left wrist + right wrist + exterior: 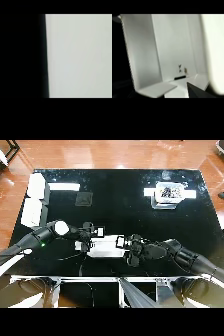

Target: Fold the box and place the chain.

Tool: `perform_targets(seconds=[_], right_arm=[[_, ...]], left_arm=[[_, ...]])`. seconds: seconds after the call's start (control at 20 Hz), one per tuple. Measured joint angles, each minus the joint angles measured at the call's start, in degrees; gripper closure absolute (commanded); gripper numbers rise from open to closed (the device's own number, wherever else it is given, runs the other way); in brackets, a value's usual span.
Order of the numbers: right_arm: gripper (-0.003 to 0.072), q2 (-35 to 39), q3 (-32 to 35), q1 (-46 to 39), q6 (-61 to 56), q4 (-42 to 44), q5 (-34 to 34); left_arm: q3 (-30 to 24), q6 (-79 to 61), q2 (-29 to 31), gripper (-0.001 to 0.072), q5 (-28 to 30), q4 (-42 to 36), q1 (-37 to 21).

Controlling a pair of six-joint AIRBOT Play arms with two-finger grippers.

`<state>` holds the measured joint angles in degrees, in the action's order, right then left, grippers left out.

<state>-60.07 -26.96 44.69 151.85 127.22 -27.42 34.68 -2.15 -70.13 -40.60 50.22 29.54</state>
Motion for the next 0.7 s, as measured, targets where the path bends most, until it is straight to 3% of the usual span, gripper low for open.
perform_targets(seconds=[0.7], right_arm=[[-0.0022, 5.9, 0.0, 0.39, -7.89, -4.87, 3.23]], left_arm=[[0.0, 0.02, 0.0, 0.0686, 0.09, -0.22, 0.0]])
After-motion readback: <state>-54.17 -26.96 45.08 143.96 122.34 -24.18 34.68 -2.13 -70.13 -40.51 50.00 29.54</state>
